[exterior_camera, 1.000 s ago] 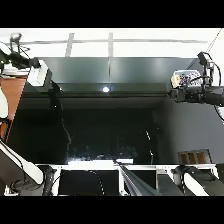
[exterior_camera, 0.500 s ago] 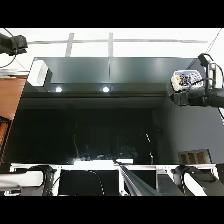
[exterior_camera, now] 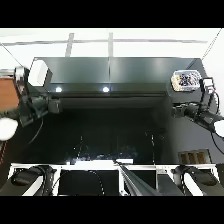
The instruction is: Fold the box and place the chain.
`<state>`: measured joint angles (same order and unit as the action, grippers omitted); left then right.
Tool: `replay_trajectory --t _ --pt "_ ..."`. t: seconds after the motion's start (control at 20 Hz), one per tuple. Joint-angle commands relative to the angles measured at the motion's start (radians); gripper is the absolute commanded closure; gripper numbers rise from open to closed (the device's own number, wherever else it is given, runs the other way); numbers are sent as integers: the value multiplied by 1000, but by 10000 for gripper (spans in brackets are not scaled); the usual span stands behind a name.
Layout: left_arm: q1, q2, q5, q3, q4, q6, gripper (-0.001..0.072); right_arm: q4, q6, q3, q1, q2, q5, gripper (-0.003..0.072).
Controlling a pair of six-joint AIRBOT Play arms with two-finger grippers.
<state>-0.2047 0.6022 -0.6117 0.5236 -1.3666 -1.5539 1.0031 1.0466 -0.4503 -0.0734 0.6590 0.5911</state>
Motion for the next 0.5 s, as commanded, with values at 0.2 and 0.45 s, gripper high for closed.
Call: replay_trajectory --t 0.2,0.45 --pt "-24 -161 130 -158 -5 -23 681 0 -15 48 0 -10 -45 668" --pt "-24 -161 133 -158 -5 -23 681 0 -15 48 0 -10 -45 668"
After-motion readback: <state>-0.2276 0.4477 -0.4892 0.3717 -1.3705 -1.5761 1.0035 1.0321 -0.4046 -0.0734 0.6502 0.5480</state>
